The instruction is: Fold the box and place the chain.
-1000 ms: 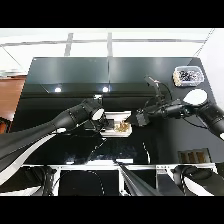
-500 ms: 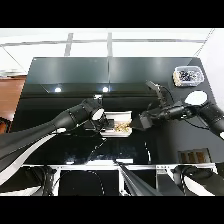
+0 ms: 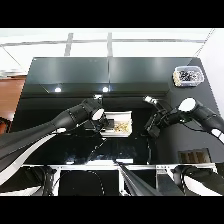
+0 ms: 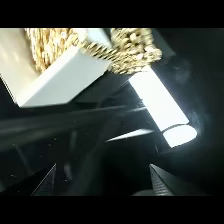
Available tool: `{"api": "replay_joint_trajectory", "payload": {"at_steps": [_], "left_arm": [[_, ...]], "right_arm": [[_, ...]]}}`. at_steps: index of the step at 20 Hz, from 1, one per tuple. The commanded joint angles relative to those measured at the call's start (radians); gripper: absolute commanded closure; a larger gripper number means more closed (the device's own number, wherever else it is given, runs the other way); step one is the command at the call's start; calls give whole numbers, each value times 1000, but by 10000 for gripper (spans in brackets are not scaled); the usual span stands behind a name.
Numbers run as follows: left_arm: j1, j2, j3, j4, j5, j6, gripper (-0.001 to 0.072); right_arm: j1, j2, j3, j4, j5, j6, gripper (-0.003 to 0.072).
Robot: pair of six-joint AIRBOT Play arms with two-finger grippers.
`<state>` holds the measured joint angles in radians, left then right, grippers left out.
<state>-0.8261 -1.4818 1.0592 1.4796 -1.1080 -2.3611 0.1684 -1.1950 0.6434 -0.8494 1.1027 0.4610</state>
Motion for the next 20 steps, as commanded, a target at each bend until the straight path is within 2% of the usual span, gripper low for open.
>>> {"api": "replay_joint_trajectory", "payload": {"at_steps": [1,6,12,20], "left_arm": [[0,0,0,0,-1,0,680],[0,0,0,-5,-1,0,680],[0,0,0,-4,-3,0,680],[0,0,0,-4,-2,0,680]], "right_arm": [[37,-51,-6,40,-73,-271,-34],[42,-51,-6,176,-159,-500,-34],[133,-51,-6,172,-354,-689,-34],[137,-84,-5,210,-367,-790,-34]]}}
